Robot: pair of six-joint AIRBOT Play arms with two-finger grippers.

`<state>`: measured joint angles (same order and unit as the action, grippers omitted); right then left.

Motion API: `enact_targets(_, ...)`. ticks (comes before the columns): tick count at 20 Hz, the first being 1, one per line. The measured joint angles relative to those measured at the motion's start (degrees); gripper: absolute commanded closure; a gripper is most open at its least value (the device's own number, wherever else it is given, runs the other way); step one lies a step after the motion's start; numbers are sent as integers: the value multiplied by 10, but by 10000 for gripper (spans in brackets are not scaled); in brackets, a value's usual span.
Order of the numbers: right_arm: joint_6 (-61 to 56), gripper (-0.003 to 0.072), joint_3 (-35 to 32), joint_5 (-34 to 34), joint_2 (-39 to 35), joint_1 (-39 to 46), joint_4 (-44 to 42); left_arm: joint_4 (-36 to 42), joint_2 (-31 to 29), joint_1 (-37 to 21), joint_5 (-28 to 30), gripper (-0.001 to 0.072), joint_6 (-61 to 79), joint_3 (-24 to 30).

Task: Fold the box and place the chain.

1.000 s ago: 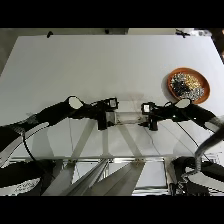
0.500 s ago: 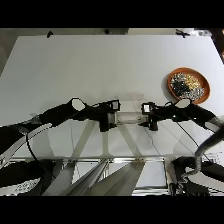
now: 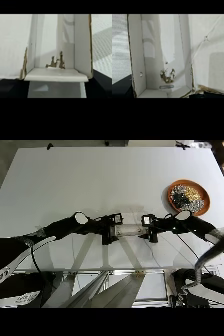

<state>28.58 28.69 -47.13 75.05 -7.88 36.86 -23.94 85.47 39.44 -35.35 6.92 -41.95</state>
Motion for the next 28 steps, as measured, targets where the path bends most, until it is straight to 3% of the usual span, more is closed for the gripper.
enact_targets(1, 0, 289, 0, 0, 0, 0, 0, 3, 1, 1, 2, 42, 2, 0)
enact_targets(2, 0, 289, 0, 0, 0, 0, 0, 4, 2, 2, 5, 174, 2, 0)
enact_targets(4, 0, 289, 0, 0, 0, 0, 0, 8, 3, 2, 8, 520, 5, 0)
enact_targets(5, 0, 289, 0, 0, 0, 0, 0, 8, 4, 2, 8, 583, 5, 0)
enact_targets(28, 0, 289, 0, 0, 0, 0, 0, 10, 5, 2, 6, 574, 6, 0)
